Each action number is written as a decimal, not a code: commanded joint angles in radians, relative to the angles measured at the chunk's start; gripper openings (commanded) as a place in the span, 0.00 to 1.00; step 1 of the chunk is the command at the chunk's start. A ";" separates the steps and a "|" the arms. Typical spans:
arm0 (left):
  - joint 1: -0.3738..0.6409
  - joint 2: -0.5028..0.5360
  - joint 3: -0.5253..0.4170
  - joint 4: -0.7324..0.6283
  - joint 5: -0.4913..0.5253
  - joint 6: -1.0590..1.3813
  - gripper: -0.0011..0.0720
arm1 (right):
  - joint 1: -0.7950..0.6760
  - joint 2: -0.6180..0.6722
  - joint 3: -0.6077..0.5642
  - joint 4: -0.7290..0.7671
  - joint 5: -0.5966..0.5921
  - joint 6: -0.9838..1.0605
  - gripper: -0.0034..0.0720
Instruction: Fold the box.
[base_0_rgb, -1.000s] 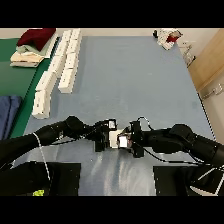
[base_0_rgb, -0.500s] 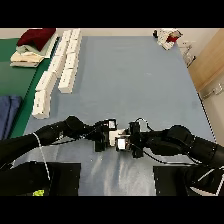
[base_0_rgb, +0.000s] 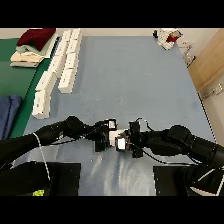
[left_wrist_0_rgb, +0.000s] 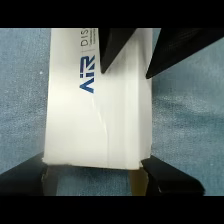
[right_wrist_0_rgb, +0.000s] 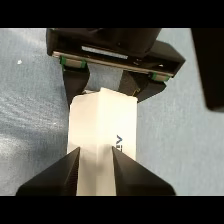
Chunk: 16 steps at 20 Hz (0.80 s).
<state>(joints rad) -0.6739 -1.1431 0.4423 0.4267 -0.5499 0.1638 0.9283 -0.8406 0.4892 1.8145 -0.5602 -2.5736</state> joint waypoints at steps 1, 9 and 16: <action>0.000 -0.001 0.000 0.000 0.000 0.000 0.66 | 0.001 0.000 0.000 -0.001 0.001 0.000 0.55; 0.000 -0.001 0.000 0.000 0.000 0.000 0.66 | 0.000 0.037 0.004 -0.032 0.008 0.001 0.54; 0.000 -0.001 0.000 0.000 0.000 0.000 0.66 | 0.000 0.037 0.042 -0.043 0.010 0.019 0.54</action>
